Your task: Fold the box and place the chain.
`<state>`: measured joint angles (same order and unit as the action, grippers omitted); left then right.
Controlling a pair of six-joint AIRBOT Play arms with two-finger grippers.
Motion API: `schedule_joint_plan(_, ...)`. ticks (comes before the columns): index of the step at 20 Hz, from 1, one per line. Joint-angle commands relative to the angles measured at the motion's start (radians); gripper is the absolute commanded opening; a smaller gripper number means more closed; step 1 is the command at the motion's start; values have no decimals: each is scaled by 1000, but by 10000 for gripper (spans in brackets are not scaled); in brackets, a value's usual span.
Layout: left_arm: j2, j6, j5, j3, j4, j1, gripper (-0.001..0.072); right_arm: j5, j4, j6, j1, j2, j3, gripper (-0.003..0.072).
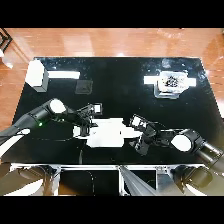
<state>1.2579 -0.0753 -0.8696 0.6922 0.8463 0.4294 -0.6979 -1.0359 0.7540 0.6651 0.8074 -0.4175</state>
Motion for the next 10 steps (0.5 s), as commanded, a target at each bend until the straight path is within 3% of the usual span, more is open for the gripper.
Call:
schedule_joint_plan(1, 2, -12, 46, -17, 5, 0, 21, 23, -30, -5, 4, 0, 1, 701)
schedule_joint_plan(10, 1, 27, -19, -16, 10, 0, 21, 29, -39, -7, 4, 28, 9, 701)
